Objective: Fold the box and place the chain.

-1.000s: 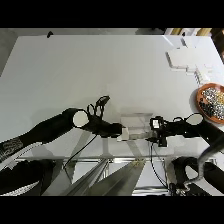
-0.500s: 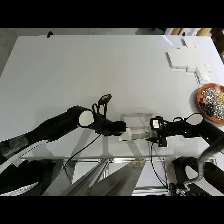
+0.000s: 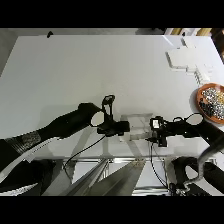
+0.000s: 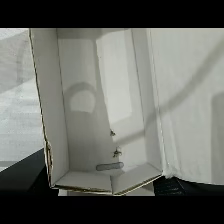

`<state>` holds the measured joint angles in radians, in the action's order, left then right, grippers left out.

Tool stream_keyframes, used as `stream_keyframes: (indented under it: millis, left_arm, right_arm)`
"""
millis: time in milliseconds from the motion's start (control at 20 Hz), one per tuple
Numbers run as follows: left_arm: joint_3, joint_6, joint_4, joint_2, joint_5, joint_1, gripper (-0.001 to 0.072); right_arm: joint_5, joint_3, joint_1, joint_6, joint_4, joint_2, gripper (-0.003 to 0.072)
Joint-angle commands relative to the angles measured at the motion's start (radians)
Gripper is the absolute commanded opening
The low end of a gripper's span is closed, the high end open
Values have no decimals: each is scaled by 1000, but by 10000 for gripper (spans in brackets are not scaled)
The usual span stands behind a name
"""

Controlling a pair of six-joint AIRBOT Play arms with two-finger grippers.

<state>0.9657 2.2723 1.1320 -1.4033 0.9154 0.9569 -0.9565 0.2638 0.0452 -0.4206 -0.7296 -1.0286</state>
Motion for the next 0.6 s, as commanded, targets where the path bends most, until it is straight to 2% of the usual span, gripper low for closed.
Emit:
stream_keyframes:
  millis: [0,200,400,550]
  left_arm:
    - [75,122,105,-39,96,23,292]
    - [190,273,187,-113,238,49,291]
    - [271,332,244,-181,256,94,290]
    - [283,348,260,-212,253,117,290]
  right_arm:
    - [0,0,0,1,1,0,416]
    - [0,0,0,1,0,0,416]
    - [0,0,0,1,0,0,416]
    - [0,0,0,1,0,0,416]
